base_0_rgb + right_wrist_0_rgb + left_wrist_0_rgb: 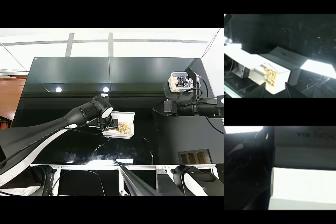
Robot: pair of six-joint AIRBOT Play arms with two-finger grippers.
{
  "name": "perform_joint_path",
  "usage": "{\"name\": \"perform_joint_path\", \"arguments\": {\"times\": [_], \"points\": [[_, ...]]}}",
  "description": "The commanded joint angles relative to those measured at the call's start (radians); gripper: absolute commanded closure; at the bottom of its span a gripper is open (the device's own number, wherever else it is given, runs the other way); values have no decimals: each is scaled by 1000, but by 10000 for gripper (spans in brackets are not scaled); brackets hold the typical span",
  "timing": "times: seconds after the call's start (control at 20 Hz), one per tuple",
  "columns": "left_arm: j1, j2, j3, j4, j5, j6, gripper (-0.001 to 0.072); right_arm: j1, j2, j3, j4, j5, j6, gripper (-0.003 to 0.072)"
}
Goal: Fold the box and place the chain.
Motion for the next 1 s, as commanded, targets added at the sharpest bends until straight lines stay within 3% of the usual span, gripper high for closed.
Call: {"name": "perform_joint_path", "arguments": {"times": [0.0,0.1,0.15,0.3,0.5,0.6,0.75,0.85,0.95], "points": [[4,2,33,3,7,-1,609,-8,2,1,-23,16,-2,398],[4,3,43,3,3,-8,292,-8,2,1,-24,16,-2,398],[4,7,48,3,-8,-7,224,-8,2,1,-24,16,-2,398],[0,71,48,15,-20,77,204,-8,2,1,-24,16,-1,398],[7,245,18,74,-79,281,204,-8,2,1,-24,16,-1,398],[48,347,-46,103,-101,354,204,-8,2,1,-24,16,-1,398],[211,502,-214,76,-62,401,204,-8,2,1,-24,16,-1,398],[367,607,-377,-105,111,486,204,-8,2,1,-24,16,-1,398],[533,668,-551,-562,292,842,204,-8,1,1,-24,5,-1,398]]}}
